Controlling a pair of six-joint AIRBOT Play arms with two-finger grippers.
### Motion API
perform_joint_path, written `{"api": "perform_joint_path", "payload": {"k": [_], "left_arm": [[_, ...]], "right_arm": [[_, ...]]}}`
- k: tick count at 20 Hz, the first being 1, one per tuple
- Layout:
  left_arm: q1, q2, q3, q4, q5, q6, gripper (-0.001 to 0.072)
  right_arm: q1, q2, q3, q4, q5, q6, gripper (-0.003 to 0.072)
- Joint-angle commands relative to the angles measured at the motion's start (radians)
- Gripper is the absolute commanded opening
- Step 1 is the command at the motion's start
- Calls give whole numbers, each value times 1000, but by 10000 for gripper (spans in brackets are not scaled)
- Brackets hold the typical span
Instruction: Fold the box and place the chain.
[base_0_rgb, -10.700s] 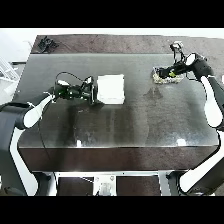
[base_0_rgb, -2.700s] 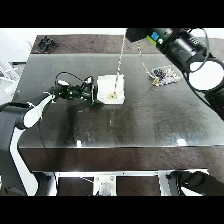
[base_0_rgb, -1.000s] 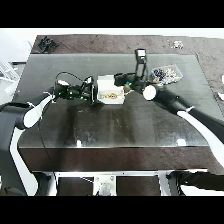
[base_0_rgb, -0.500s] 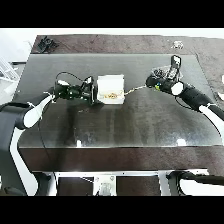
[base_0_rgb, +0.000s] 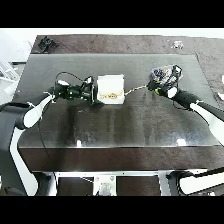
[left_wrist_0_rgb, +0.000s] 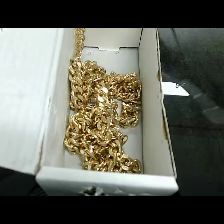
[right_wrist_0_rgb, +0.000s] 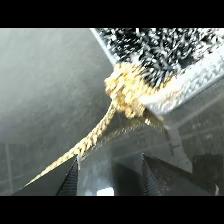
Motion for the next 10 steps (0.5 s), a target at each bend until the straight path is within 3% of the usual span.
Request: {"api": "perform_joint_path", "payload": {"k": [1, 4, 7, 10], "left_arm": [[1, 0, 0, 0, 0, 0, 301], [1, 0, 0, 0, 0, 0, 301], [1, 0, 0, 0, 0, 0, 301], [1, 0, 0, 0, 0, 0, 301]], "right_arm": [[-2, -56, 51, 25, -26, 23, 448], [6, -113, 115, 42, -25, 29, 375], [13, -166, 163, 85, -26, 29, 364], [7, -183, 172, 84, -52, 24, 228]]}}
